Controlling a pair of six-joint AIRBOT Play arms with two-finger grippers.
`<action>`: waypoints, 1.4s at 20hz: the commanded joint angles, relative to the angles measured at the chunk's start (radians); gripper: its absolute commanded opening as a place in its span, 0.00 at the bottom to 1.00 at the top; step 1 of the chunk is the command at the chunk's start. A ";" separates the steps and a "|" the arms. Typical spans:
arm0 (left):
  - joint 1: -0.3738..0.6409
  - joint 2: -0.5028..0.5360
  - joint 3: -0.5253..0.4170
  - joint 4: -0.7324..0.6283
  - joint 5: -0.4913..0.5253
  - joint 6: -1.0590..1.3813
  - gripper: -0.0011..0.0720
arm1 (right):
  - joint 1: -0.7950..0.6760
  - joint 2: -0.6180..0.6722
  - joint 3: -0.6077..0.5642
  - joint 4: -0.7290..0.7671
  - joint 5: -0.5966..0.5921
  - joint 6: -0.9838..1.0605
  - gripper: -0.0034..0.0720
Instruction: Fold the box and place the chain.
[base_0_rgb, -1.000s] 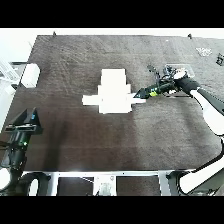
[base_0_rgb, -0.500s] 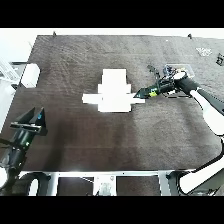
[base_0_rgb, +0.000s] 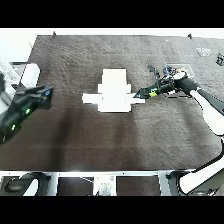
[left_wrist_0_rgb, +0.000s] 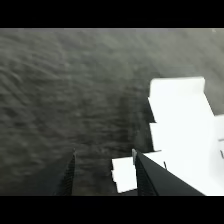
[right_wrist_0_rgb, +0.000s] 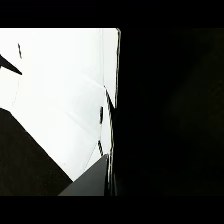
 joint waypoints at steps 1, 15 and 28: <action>0.000 -0.373 0.245 0.003 -0.195 0.000 0.58 | -0.001 0.000 0.000 0.000 -0.003 -0.001 0.06; -0.014 -0.956 0.846 0.129 -0.608 -0.204 0.61 | 0.021 -0.001 0.000 0.000 -0.055 -0.036 0.06; -0.153 -1.395 1.462 0.397 -0.728 -0.454 0.61 | 0.033 -0.001 0.000 0.000 -0.053 -0.039 0.06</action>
